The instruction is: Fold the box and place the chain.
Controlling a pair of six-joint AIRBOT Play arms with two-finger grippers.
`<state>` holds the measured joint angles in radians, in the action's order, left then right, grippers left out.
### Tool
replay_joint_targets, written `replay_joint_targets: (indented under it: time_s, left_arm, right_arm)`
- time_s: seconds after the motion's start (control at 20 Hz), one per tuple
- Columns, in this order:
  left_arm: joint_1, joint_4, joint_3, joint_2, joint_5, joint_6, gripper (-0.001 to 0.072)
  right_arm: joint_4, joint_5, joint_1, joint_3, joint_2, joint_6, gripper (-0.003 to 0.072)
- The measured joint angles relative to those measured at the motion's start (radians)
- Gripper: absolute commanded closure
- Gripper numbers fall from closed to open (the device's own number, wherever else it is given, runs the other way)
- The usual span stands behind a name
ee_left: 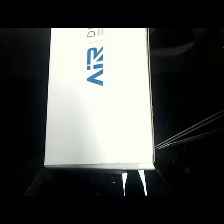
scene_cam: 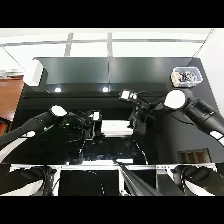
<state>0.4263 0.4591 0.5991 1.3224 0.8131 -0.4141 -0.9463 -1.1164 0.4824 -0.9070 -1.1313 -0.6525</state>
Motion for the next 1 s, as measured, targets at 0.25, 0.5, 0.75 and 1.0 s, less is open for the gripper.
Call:
replay_joint_targets:
  time_s: [0.25,0.5,0.75,1.0]
  left_arm:
    - [0.000,0.000,0.000,0.000,0.000,0.001,0.0247]
    - [0.000,0.000,0.000,0.000,0.000,0.002,0.0247]
    - [0.000,0.000,0.000,0.000,0.000,0.002,0.0247]
    - [0.000,0.000,0.000,0.000,0.000,0.002,0.0247]
  right_arm:
    - [0.041,-0.143,-0.145,0.049,0.026,-0.237,0.0674]
    - [0.304,-0.105,-0.239,0.170,0.031,-0.312,0.0674]
    - [0.486,0.006,-0.259,0.221,0.029,-0.380,0.0674]
    - [0.571,0.055,-0.241,0.232,0.001,-0.443,0.0673]
